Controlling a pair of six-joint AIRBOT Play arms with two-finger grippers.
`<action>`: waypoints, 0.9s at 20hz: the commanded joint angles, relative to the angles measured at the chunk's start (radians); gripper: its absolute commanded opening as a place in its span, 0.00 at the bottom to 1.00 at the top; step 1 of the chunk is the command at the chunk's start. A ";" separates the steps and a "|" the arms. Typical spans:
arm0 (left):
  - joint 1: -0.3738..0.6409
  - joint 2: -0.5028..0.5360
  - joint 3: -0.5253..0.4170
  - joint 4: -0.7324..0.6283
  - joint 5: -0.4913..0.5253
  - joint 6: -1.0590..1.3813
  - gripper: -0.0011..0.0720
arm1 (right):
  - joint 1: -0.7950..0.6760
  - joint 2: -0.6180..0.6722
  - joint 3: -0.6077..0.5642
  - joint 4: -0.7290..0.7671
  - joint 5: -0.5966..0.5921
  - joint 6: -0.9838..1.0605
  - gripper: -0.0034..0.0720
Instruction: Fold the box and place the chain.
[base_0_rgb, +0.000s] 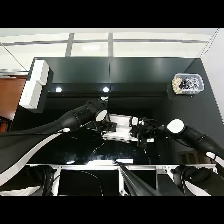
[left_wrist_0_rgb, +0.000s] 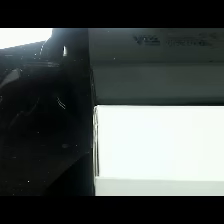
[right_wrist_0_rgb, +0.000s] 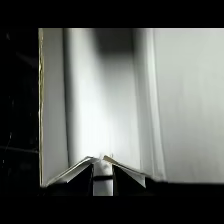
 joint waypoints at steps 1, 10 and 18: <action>0.000 0.000 0.000 0.000 -0.003 0.000 0.05 | 0.050 -0.026 -0.001 0.079 -0.092 0.003 0.22; 0.000 0.000 0.000 0.000 -0.004 0.001 0.05 | 0.049 -0.026 -0.003 0.065 -0.144 0.095 0.34; 0.000 0.000 0.000 0.000 0.007 0.000 0.05 | -0.069 0.041 0.069 -0.157 0.041 0.730 0.06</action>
